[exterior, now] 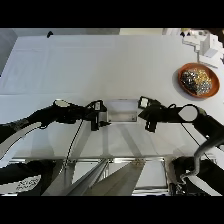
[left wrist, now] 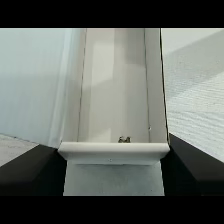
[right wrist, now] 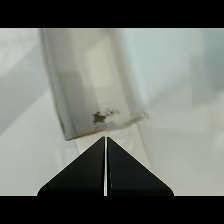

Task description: Fold the box and place the chain.

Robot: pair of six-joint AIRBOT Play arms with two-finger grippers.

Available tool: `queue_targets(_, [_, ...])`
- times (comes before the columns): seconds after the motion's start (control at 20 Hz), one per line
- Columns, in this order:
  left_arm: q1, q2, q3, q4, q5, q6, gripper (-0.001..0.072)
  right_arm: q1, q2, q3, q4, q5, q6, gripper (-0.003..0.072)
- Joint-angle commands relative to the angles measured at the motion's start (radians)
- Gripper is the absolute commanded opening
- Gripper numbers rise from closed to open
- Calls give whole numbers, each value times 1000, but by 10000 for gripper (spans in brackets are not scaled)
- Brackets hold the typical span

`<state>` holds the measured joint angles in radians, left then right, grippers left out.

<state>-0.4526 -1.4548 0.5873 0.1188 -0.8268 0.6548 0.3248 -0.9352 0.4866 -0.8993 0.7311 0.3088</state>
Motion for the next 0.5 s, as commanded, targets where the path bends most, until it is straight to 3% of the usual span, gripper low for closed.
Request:
queue_targets(0.0, [0, 0, 0, 2, 0, 2, 132, -103, 111, 0, -120, 26, 553, 16])
queue_targets(0.2, [0, 0, 0, 2, 0, 2, 132, -362, 162, 0, -241, 50, 1010, 16])
queue_targets(0.45, [0, 0, 0, 2, 0, 2, 132, -426, 39, -1, -184, 138, 1053, 16])
